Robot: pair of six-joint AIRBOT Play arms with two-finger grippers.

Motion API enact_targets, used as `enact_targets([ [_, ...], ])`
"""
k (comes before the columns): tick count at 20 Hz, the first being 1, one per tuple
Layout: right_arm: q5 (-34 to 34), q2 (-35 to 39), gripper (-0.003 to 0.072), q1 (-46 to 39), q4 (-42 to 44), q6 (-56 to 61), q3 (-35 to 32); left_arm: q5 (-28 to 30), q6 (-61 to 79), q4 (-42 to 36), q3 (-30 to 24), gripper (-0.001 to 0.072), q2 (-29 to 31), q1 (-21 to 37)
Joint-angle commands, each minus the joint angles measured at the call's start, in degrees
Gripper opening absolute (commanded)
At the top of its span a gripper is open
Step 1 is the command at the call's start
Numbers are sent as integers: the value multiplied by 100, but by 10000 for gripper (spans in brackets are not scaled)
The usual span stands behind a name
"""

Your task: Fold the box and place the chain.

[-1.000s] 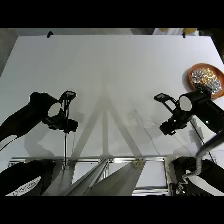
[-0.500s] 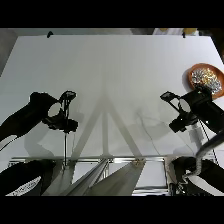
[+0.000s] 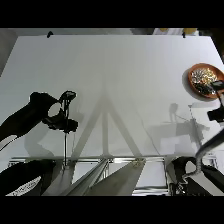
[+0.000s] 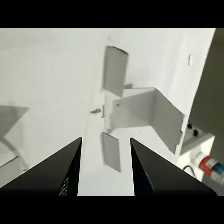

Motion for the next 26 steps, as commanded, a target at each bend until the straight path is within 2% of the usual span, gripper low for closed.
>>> enact_targets([
  [1,-929,-72,398,-1521,28,-48,7,2,2,0,-4,391,4,-4],
  [2,-1058,-127,596,-1720,37,-48,7,2,2,0,-4,391,4,-4],
  [3,-1064,-184,704,-1845,26,-107,7,4,2,2,-4,391,4,-4],
  [5,-1093,-291,691,-1961,-33,-326,9,2,2,0,-4,391,4,-4],
  [6,-1115,-332,672,-1998,-101,-356,9,2,2,0,-4,391,4,-4],
  [8,-1189,-374,578,-2142,-157,-354,9,2,2,2,-4,391,4,-4],
  [9,-1314,-374,574,-2243,-149,-352,9,4,2,0,-4,391,4,-4],
  [11,-1550,-380,499,-2459,-103,-352,9,2,2,0,-4,391,4,-4],
  [13,-1665,-479,458,-2573,-72,-354,9,2,2,2,-4,391,4,-4],
  [16,-1663,-861,456,-2577,-87,-354,9,2,2,2,-4,391,4,-4],
  [17,-1611,-1001,409,-2577,-90,-352,9,2,2,0,-4,391,4,-4],
  [18,-1497,-1086,314,-2577,-90,-352,9,2,2,2,-4,391,4,-4],
  [20,-1283,-1032,34,-2492,-90,-354,13,2,2,2,-4,391,4,-4],
  [23,-1075,-568,17,-1985,111,-352,13,2,2,0,-4,391,4,-4],
  [24,-925,-352,17,-1733,450,-356,11,2,2,0,-4,391,4,-4],
  [26,-581,63,16,-1261,1663,-710,11,2,2,0,-4,391,4,-4],
])
